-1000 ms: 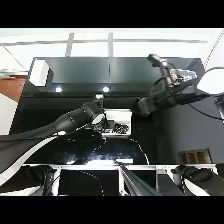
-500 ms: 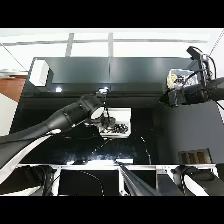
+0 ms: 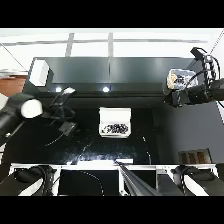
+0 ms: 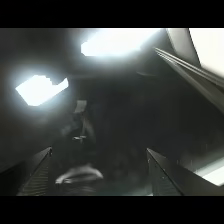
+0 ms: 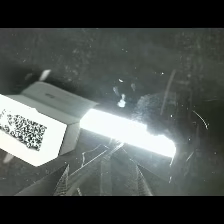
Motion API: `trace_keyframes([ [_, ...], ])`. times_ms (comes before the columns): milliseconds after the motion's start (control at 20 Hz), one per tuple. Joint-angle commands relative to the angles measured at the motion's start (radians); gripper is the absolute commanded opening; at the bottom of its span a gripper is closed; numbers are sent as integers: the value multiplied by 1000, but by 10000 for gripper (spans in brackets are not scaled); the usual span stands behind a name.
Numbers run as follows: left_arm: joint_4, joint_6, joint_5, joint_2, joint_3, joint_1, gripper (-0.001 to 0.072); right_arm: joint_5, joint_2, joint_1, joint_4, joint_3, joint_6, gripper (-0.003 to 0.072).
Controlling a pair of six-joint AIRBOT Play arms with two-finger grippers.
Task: Fold the box and place the chain.
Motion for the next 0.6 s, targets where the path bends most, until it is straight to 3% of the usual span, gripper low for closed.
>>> trace_keyframes([
  [0, -359, 438, 60, 69, -192, 290, 687, -23, 0, -1, -4, 0, 1, 485],
  [100, -512, 734, 89, 26, -238, 350, 690, -46, 0, -1, -4, 0, 0, 486],
  [300, -660, 1248, 159, -80, -241, 304, 708, -61, 0, 0, 0, 0, 1, 503],
  [350, -689, 1369, 159, -113, -236, 278, 709, -52, 0, 0, 0, 0, 1, 712],
  [550, -713, 1595, 157, -270, -167, 156, 708, -44, 0, 0, -5, 0, 0, 703],
])
